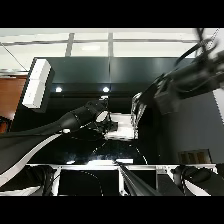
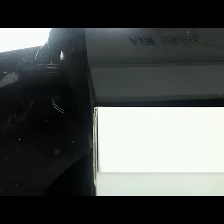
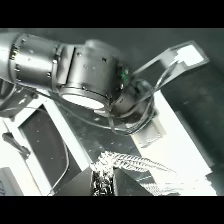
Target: Fold the box and place the chain.
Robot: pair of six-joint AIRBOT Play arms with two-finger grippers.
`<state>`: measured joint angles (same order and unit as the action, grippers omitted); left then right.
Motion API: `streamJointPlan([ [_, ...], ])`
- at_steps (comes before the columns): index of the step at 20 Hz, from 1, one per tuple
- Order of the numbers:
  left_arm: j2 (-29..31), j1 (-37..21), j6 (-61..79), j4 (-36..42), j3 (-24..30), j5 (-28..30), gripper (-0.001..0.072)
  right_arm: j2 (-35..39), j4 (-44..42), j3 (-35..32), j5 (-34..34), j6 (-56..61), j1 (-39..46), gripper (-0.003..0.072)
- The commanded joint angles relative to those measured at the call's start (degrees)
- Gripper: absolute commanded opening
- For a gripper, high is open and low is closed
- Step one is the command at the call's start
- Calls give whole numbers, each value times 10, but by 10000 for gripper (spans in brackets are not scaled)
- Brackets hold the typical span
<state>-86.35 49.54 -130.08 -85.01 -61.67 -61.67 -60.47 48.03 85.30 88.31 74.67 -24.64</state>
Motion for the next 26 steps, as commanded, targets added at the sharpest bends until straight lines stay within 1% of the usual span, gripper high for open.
streamJointPlan([
  [1, 0, 0, 0, 0, 0, 1, 30, 0, -42, -105, -67, -30, -5, 6],
  [3, 0, 0, 0, 0, 0, 0, 30, 0, -65, -156, -97, -43, -5, 6],
  [7, 0, 0, 0, 0, 0, 0, 30, 0, -58, -240, -139, -47, -1, 6],
  [12, 0, 0, 0, 0, 0, 0, 30, 0, -33, -302, -195, -42, 4, 9],
  [17, 0, 0, 0, 0, 0, -1, 30, -11, -30, -371, -283, -29, 3, 11],
  [19, 0, 0, 0, 0, 0, -1, 30, -23, -30, -388, -286, -29, 3, 18],
  [20, 0, 0, 0, 0, 0, -1, 30, -25, -29, -392, -286, -28, 3, 98],
  [21, 0, 0, 0, 0, 0, -1, 30, -24, -28, -392, -283, -28, 4, 306],
  [22, 0, 0, 0, 0, 0, -1, 30, -23, -28, -391, -273, -28, 11, 339],
  [23, 0, 0, 0, 0, 0, -1, 30, -22, -25, -387, -249, -31, 27, 340],
  [24, 0, 0, 0, 0, 0, -1, 30, -19, -15, -381, -221, -33, 51, 358],
  [26, 0, 0, 0, 0, 0, -2, 30, 2, 15, -379, -173, -64, 116, 357],
])
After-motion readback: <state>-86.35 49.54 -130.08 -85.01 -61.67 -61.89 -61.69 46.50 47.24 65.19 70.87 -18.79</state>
